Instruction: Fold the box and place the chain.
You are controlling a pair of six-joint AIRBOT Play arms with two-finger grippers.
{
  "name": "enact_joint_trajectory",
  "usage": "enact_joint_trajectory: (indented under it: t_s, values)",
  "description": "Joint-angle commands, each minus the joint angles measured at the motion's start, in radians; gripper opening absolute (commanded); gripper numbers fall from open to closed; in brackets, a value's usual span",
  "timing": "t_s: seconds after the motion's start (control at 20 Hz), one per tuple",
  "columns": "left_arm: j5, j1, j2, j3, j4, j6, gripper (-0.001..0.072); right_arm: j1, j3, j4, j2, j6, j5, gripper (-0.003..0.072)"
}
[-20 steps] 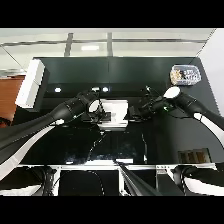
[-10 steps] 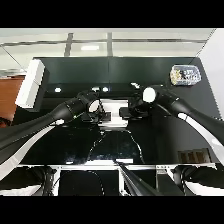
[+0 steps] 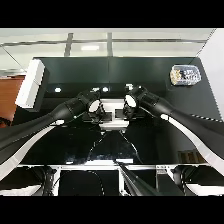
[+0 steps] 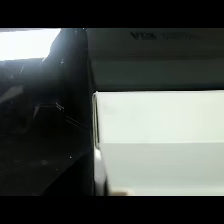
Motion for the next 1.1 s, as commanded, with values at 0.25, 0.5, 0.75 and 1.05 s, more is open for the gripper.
enact_joint_trajectory:
  t_s: [0.25, 0.5, 0.75, 1.05]
  values:
    - [-0.002, 0.001, 0.000, 0.000, 0.003, 0.003, 0.0028, 0.006, 0.006, 0.010, -0.008, 0.026, -0.018, 0.0198]
    - [-0.002, 0.001, 0.000, 0.000, 0.003, 0.003, 0.0028, 0.006, 0.006, 0.031, -0.013, -0.007, -0.034, 0.0016]
    - [-0.002, 0.001, 0.000, 0.000, 0.003, 0.003, 0.0028, -0.008, 0.006, 0.017, 0.064, -0.091, 0.023, 0.0377]
    - [-0.003, 0.001, 0.000, 0.000, 0.003, 0.003, 0.0028, -0.159, 0.006, -0.376, 0.378, -0.266, 0.164, 0.0377]
